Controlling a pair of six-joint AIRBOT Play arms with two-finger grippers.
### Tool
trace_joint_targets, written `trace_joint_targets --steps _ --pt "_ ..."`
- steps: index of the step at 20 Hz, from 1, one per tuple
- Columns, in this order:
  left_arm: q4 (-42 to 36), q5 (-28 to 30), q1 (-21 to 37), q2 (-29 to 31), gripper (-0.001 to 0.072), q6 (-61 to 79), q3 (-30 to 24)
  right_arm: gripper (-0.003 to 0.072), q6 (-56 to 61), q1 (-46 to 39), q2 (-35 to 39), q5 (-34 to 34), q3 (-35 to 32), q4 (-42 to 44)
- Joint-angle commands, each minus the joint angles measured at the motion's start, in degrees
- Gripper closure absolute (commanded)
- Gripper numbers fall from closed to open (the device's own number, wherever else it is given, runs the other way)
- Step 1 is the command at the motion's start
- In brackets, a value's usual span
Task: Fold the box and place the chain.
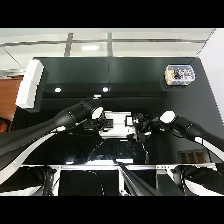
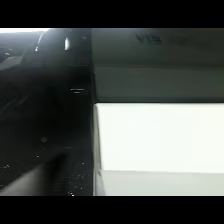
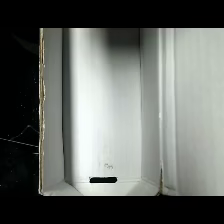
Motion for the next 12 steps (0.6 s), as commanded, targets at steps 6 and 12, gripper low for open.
trace_joint_targets --steps 6,12 --pt "0.66 0.55 -0.04 -0.02 0.0686 -1.2 0.07 0.0553 0.02 0.04 0.0 0.02 0.0 0.02" --pt "0.72 0.52 -0.04 -0.02 0.0685 -0.87 0.07 0.0113 1.55 0.02 0.09 0.02 0.0 0.04"
